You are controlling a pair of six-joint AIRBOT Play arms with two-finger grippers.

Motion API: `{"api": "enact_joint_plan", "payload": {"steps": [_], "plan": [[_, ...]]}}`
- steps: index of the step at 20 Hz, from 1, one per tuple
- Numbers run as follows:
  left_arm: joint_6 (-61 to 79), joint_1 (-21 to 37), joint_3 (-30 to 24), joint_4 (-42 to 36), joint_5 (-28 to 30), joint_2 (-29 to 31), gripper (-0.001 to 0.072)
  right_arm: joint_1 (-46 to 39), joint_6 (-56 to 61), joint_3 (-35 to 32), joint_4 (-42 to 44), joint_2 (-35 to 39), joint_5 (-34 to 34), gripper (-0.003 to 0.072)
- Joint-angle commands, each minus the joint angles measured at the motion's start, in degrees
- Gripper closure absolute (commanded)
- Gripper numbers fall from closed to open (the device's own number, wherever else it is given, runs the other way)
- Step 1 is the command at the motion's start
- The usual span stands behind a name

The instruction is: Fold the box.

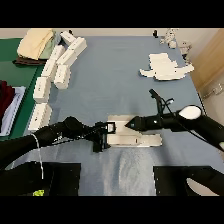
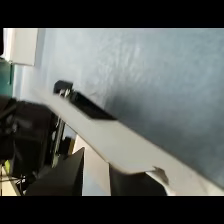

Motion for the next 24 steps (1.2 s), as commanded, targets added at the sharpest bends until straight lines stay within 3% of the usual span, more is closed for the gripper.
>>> {"api": "enact_joint_plan", "payload": {"steps": [1, 8, 14, 20, 24], "plan": [[0.0, 0.0, 0.0, 0.0, 0.0, 0.0, 0.0284, 0.0, -2.7, 5.6, 0.8, -10.7, -4.5, 0.0459], [0.0, 0.0, 0.0, 0.0, 0.0, 0.0, 0.0285, 0.0, -2.7, 7.2, -2.8, -21.3, -3.3, 0.046], [0.0, 0.0, 0.0, 0.0, 0.0, 0.0, 0.0285, 0.0, -3.2, 7.3, -3.5, -21.3, -3.0, 0.046], [0.0, 0.0, 0.0, 0.0, 0.0, 0.0, 0.0284, -0.1, -4.7, 7.3, -4.1, -10.8, -0.1, 0.0459], [0.0, 0.0, 0.0, 0.0, 0.0, 0.0, 0.0284, -0.1, -4.7, 7.3, -11.9, -0.3, 6.7, 0.046]]}}
